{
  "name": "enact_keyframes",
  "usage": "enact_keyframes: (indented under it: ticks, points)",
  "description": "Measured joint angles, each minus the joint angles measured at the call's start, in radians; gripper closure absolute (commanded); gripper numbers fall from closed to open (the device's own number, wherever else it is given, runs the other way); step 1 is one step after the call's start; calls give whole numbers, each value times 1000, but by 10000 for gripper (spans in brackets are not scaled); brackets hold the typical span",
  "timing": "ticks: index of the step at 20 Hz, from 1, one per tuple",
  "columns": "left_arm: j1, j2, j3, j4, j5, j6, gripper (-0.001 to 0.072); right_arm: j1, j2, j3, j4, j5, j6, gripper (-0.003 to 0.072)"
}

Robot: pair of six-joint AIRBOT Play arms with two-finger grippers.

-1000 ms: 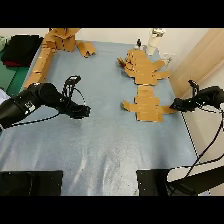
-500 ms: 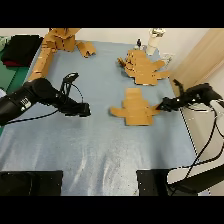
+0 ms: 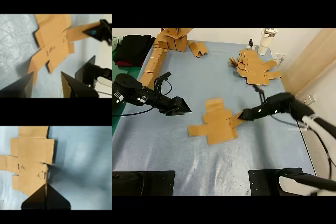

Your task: Fold the box.

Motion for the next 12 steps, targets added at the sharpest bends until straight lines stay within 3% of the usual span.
enact_keyframes:
  ticks: [6,12]
  points:
    - [37,-130,-27,-62,-21,123,204,259,277,-243,26,240,140,686]
    - [40,-226,-31,-86,18,181,205,418,344,-333,12,449,187,686]
